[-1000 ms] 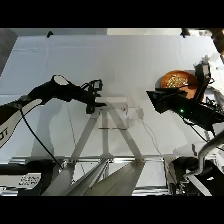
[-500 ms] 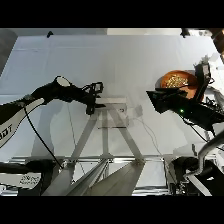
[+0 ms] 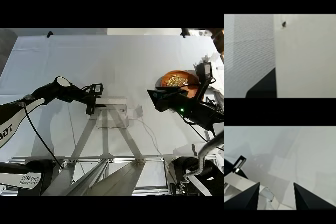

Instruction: Fold the box and place the chain.

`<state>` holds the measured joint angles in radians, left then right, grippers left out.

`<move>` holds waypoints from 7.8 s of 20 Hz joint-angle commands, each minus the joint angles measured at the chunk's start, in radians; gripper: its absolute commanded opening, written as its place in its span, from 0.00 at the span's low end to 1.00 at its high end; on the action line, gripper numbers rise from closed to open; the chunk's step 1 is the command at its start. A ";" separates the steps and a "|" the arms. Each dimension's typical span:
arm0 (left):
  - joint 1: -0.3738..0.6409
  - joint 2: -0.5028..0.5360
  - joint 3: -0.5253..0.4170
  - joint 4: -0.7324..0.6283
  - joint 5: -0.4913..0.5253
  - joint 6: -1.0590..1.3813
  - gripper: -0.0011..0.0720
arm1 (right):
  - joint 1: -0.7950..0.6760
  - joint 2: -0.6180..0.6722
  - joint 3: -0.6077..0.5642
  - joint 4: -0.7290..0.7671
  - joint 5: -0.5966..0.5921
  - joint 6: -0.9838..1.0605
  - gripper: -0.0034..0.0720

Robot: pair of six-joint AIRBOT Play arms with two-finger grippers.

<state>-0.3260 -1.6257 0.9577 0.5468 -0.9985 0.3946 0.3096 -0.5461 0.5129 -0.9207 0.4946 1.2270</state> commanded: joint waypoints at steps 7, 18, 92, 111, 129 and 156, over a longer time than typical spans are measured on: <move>0.000 0.000 0.000 -0.011 -0.008 0.005 0.02 | 0.001 -0.001 0.001 0.050 0.317 -0.528 0.69; 0.000 0.000 0.000 -0.011 -0.008 0.006 0.02 | 0.001 -0.130 -0.001 0.070 0.462 -1.143 0.94; 0.000 0.000 0.000 -0.011 -0.008 0.005 0.02 | 0.038 -0.743 -0.043 0.559 0.204 -1.706 0.96; 0.000 0.000 0.000 -0.011 -0.008 0.005 0.02 | 0.039 -0.741 -0.043 0.734 0.156 -1.537 0.96; 0.000 0.000 0.000 -0.011 -0.008 0.006 0.02 | 0.027 -0.939 0.242 0.402 0.316 -1.542 0.97; 0.000 0.000 0.000 -0.011 -0.008 0.005 0.02 | 0.032 -1.075 0.320 0.404 0.418 -1.549 0.73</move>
<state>-0.3252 -1.6257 0.9577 0.5350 -1.0046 0.4000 0.3321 -1.6199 0.8333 -0.4900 0.9039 -0.3218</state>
